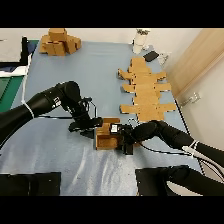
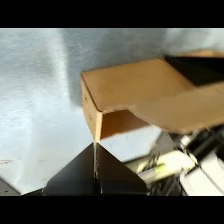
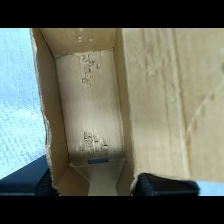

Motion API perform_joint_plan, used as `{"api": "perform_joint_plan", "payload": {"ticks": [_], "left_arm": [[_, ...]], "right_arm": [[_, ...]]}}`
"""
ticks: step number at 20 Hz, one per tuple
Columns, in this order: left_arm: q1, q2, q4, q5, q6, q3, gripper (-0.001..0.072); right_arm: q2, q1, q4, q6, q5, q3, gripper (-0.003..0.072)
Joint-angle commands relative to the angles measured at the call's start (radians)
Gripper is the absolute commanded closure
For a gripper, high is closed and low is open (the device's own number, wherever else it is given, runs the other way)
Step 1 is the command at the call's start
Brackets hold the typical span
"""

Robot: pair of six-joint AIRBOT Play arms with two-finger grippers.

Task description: Fold the box.

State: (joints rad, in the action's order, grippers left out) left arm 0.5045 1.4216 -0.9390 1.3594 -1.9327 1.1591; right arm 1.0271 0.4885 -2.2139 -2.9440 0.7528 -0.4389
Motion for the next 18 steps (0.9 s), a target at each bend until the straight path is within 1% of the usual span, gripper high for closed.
{"api": "perform_joint_plan", "payload": {"ticks": [1, 6, 8, 10, 12, 13, 15, 18], "left_arm": [[-0.053, 0.000, 0.071, 0.049, 0.203, 0.001, 0.0700], [-0.118, 0.000, 0.072, 0.104, 0.522, 0.000, 0.0700], [-0.153, 0.000, 0.076, 0.134, 0.728, -0.009, 0.0700], [-0.177, -0.005, 0.125, 0.179, 0.974, -0.034, 0.0700], [-0.194, -0.015, 0.171, 0.214, 1.139, -0.074, 0.0702], [-0.216, -0.015, 0.189, 0.199, 1.187, -0.100, 0.0702], [-0.256, -0.020, 0.214, 0.098, 1.344, -0.171, 0.0700], [-0.267, -0.029, 0.242, -0.033, 1.533, -0.283, 0.0696]], "right_arm": [[0.000, 0.000, 0.000, 0.000, 0.000, 0.000, 0.0123], [0.000, 0.000, 0.000, 0.000, 0.000, 0.000, 0.0123], [0.000, 0.000, 0.000, 0.000, 0.000, 0.000, 0.0123], [0.000, 0.000, 0.000, 0.000, 0.000, 0.000, 0.0123], [0.000, 0.000, 0.000, 0.000, 0.000, 0.000, 0.0123], [0.000, 0.000, 0.000, 0.000, 0.000, 0.000, 0.0123], [0.000, 0.000, 0.000, 0.000, 0.000, 0.000, 0.0123], [0.000, 0.000, 0.000, 0.000, 0.000, 0.000, 0.0123]]}}
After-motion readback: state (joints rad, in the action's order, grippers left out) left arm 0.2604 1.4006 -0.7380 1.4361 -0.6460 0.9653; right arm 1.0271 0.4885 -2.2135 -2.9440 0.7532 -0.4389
